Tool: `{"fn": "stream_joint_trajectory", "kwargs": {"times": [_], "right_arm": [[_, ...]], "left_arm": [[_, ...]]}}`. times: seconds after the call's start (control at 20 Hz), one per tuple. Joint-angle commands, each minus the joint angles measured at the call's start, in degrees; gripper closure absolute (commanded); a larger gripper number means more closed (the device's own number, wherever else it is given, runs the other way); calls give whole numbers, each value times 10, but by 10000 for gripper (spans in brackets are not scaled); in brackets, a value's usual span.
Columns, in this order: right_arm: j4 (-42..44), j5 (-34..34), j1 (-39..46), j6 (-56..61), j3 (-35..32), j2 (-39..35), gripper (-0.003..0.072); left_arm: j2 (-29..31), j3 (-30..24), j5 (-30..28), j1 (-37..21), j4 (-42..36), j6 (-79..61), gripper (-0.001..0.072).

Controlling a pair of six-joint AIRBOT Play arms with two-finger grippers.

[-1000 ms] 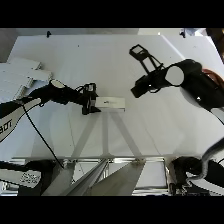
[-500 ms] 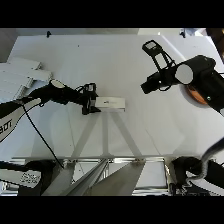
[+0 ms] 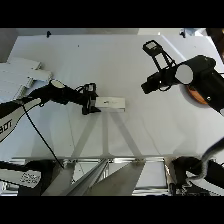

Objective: Fold the box and place the chain.

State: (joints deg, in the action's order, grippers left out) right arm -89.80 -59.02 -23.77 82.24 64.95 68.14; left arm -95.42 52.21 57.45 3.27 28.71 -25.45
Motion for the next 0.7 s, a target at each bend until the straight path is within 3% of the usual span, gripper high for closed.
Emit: {"fn": "stream_joint_trajectory", "kwargs": {"times": [0.0,0.1,0.35,0.65], "right_arm": [[0,0,0,0,0,0,678],[0,0,0,0,0,0,678],[0,0,0,0,0,0,678],[0,0,0,0,0,0,678]], "left_arm": [[0,0,2,-1,-4,0,566],[0,0,2,-1,-3,0,700],[8,0,2,-1,-8,0,704],[67,0,1,-18,-45,2,708]]}}
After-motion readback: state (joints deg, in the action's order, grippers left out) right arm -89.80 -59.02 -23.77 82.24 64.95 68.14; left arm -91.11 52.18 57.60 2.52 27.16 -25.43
